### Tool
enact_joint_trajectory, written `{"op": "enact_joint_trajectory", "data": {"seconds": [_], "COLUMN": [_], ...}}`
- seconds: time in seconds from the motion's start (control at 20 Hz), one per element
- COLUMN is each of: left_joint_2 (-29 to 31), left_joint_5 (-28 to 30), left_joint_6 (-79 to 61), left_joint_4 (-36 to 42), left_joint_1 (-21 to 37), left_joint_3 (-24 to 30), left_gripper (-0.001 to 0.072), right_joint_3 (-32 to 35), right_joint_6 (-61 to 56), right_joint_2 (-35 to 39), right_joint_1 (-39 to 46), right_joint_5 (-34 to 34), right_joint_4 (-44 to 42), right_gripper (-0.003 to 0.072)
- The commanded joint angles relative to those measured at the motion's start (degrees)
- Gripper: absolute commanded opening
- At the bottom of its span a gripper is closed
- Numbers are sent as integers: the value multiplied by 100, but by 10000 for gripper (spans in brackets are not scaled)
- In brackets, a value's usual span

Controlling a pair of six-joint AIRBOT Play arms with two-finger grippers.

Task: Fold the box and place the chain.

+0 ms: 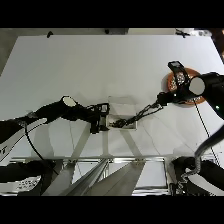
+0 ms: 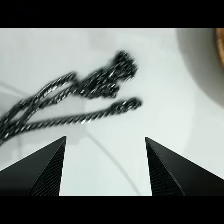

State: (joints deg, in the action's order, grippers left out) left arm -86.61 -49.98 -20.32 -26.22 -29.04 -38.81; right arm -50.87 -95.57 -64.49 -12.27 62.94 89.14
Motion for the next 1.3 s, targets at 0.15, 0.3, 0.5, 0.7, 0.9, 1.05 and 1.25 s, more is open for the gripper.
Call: {"op": "enact_joint_trajectory", "data": {"seconds": [0.15, 0.3, 0.5, 0.7, 0.9, 1.05, 1.25], "left_joint_2": [2, 2, 2, 2, 2, 2, 2], "left_joint_5": [2, 2, 2, 2, 2, 2, 2], "left_joint_6": [-2, 0, -2, -2, 0, 0, 0], "left_joint_4": [0, 0, 0, 0, 0, 0, 0], "left_joint_1": [2, 0, 0, 0, 0, 0, 0], "left_joint_3": [-2, -2, -2, -2, -2, -2, -2], "left_gripper": [202, 202, 202, 202, 202, 202, 202], "right_joint_3": [-2, 0, 0, 0, 0, 70, 79], "right_joint_6": [9, 13, 356, 350, 350, 350, 481], "right_joint_2": [-1165, -1510, -1565, -1572, -1572, -1600, -1762], "right_joint_1": [240, 240, 240, 240, 240, 238, 221], "right_joint_5": [-632, -778, -1023, -911, -809, -769, -590], "right_joint_4": [197, 44, -597, -721, -909, -1071, -1268], "right_gripper": [555, 555, 538, 373, 243, 215, 184]}}
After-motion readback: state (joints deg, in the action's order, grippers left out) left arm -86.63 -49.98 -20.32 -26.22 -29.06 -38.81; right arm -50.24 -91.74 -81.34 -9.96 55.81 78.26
